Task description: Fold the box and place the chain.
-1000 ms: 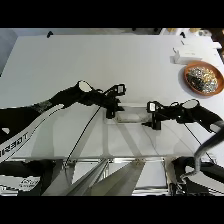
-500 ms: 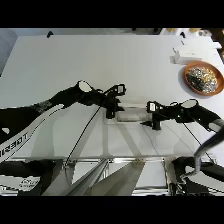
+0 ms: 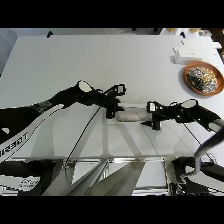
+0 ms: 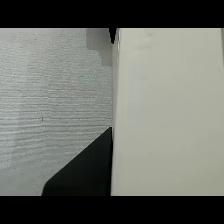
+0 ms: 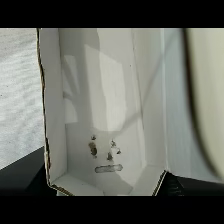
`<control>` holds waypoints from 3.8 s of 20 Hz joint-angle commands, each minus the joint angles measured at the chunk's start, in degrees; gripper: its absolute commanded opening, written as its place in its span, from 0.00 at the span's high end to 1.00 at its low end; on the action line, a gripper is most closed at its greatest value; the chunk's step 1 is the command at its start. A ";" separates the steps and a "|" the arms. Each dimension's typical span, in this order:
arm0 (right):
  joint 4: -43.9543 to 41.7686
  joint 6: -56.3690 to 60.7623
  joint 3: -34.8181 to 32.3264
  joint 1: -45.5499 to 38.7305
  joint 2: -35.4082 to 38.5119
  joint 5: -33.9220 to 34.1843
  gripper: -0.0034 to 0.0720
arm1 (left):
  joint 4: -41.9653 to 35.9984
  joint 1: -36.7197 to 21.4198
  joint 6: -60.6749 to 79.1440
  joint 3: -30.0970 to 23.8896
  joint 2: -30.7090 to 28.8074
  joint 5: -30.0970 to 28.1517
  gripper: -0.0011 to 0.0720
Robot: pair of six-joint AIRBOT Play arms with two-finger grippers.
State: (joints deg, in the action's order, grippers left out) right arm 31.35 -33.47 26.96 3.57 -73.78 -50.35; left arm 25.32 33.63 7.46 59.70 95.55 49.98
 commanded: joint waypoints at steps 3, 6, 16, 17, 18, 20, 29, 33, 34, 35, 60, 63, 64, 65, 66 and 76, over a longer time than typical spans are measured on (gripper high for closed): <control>0.07 0.02 0.07 0.00 -0.02 0.00 0.41 | 0.00 0.02 0.02 -0.02 0.04 -0.02 0.97; 0.07 0.00 0.04 0.00 -0.02 0.00 0.41 | 0.00 0.02 0.02 -0.02 0.04 -0.02 0.97; 0.07 0.00 0.04 0.00 -0.02 0.00 0.41 | 0.00 0.02 0.02 -0.02 0.04 -0.02 0.97; 0.07 0.00 0.04 0.00 -0.02 0.00 0.41 | 0.00 0.02 0.02 -0.02 0.04 -0.02 0.97; 0.07 0.00 0.04 0.00 -0.02 0.00 0.41 | 0.00 0.04 0.02 -0.02 0.04 -0.02 0.97; 0.07 0.00 0.04 0.00 -0.02 0.00 0.41 | 0.00 0.02 0.02 -0.02 0.04 -0.02 0.97; 0.07 0.02 0.04 0.00 -0.02 0.00 0.41 | 0.17 -0.13 -0.42 0.00 -0.39 5.81 0.96; 0.07 0.00 0.04 0.00 -0.02 -0.02 0.41 | 4.44 -0.50 -0.70 0.00 -2.93 6.12 0.44; 0.07 0.00 0.04 0.00 -0.02 0.00 0.41 | 5.88 -0.87 -2.40 0.00 -3.89 6.14 0.41; 0.07 0.02 0.04 0.00 -0.02 -0.02 0.41 | 8.00 -1.27 -4.70 0.00 -5.03 6.29 0.41; 0.07 0.00 0.04 0.00 -0.02 0.00 0.41 | 23.96 10.75 -36.00 -0.02 -17.57 2.47 0.98; 0.07 0.00 0.04 0.00 -0.02 0.00 0.41 | 26.29 11.61 -35.95 -0.04 -16.35 -2.49 0.96; 0.07 0.00 0.07 0.00 -0.02 0.00 0.41 | 27.06 11.61 -35.93 -0.04 -15.67 -3.58 0.90; 0.09 0.00 0.07 0.00 -0.02 0.00 0.41 | 27.91 11.61 -35.89 -0.02 -15.02 -4.72 0.75; 0.07 0.00 0.04 0.00 -0.02 0.00 0.41 | 28.72 11.61 -35.87 -0.04 -14.25 -6.08 0.62; 0.09 0.00 0.04 0.00 -0.02 0.00 0.41 | 29.33 11.58 -34.49 -0.02 -7.67 -18.62 0.39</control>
State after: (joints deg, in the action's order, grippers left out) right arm 31.38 -33.36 26.96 3.60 -73.84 -50.35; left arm 54.46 45.19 -27.35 59.66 85.93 34.00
